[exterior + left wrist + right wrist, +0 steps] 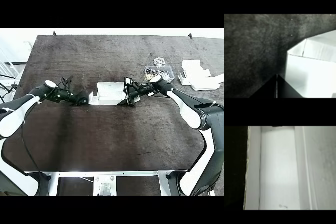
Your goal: Fold the box and place the chain.
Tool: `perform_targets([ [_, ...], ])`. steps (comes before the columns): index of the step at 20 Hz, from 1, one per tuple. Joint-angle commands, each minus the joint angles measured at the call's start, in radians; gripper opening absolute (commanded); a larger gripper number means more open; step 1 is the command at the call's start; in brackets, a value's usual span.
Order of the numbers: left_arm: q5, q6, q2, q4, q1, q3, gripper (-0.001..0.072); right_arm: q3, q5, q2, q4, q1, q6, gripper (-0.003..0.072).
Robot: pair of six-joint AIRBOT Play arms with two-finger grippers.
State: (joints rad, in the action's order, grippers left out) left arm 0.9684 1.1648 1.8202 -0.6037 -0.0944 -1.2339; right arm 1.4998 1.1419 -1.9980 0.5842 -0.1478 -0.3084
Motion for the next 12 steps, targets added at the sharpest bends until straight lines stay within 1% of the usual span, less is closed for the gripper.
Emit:
perform_targets([
  [1, -0.002, -0.023, 0.009, 0.037, -0.008, 0.000, 0.0015, 0.000, 0.000, 0.000, 0.000, 0.000, 0.000, 0.0590],
  [6, 0.027, -0.084, 0.005, 0.117, -0.008, -0.008, 0.0018, 0.000, 0.000, 0.000, 0.000, 0.000, 0.000, 0.0590],
  [9, 0.058, -0.101, 0.005, 0.118, -0.008, -0.042, 0.0018, 0.000, 0.000, 0.000, 0.000, 0.000, 0.000, 0.0590],
  [12, 0.071, -0.111, 0.002, 0.130, -0.008, -0.043, 0.0018, 0.000, 0.000, 0.000, 0.000, 0.000, 0.000, 0.0590],
])
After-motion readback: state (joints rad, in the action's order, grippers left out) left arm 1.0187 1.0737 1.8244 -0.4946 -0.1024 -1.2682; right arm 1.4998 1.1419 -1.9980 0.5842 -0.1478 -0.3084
